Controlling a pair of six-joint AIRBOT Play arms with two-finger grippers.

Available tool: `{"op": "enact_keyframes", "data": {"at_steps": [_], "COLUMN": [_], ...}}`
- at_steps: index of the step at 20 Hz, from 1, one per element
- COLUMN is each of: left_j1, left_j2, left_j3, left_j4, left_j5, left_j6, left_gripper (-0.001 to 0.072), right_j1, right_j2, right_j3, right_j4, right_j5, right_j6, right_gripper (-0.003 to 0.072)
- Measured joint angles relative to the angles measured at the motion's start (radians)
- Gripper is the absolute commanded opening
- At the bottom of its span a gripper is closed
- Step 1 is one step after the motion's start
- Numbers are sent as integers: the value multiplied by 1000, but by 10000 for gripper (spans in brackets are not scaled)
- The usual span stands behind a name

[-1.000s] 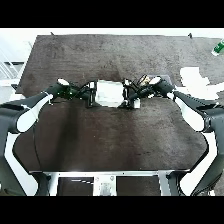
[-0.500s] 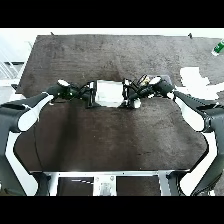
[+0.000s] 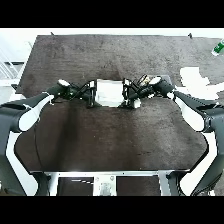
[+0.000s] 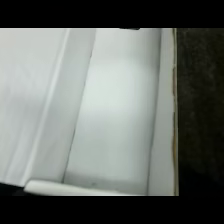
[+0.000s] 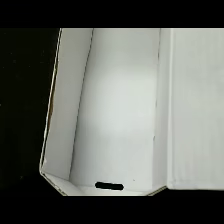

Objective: Fold the box and place the chain.

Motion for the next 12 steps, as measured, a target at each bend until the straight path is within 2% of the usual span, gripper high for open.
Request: {"op": "enact_keyframes", "data": {"at_steps": [4, 5, 6, 12], "left_j1": [0, 0, 0, 0], "left_j2": [-1, -1, -1, -1], "left_j3": [2, 3, 3, 3], "left_j4": [0, 0, 0, 1], "left_j5": [0, 0, -3, -21], "left_j6": [-15, -16, -17, -2], "left_gripper": [692, 627, 592, 572], "right_j1": [0, 0, 0, 0], "right_j2": [0, 0, 0, 0], "right_j3": [0, 0, 0, 0], "right_j4": [0, 0, 0, 0], "right_j5": [0, 0, 0, 3], "right_j6": [0, 0, 0, 0], "right_gripper": [581, 581, 581, 581]}}
